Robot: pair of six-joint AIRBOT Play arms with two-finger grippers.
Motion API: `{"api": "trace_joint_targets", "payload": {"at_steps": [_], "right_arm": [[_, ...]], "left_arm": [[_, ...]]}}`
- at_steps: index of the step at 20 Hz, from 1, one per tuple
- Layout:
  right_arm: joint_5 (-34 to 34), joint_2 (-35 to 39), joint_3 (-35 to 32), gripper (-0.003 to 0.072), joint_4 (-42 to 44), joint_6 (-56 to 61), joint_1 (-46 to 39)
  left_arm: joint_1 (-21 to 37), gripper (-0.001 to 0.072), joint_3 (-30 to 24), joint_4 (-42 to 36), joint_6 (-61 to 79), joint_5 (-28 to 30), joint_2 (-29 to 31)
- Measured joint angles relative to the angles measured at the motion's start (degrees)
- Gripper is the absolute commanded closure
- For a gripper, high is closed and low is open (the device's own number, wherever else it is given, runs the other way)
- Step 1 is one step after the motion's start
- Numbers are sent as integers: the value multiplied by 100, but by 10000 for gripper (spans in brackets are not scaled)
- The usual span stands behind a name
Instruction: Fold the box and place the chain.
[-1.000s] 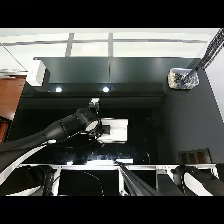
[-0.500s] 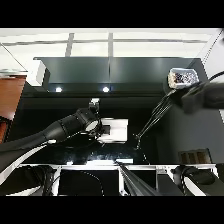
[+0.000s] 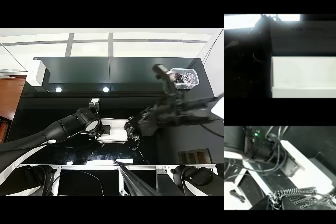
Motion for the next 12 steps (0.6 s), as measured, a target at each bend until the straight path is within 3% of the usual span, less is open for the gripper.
{"api": "trace_joint_targets", "payload": {"at_steps": [1,2,7,12], "right_arm": [[-168,-149,-31,460,55,0,146],[-293,-275,-52,191,72,0,243],[-376,-396,-101,212,-133,42,-66],[247,313,-623,212,-1491,-214,-1213]], "left_arm": [[0,680,0,0,0,0,0],[0,681,0,0,0,0,0],[0,681,0,4,-2,2,0],[0,680,0,0,0,-2,0]]}}
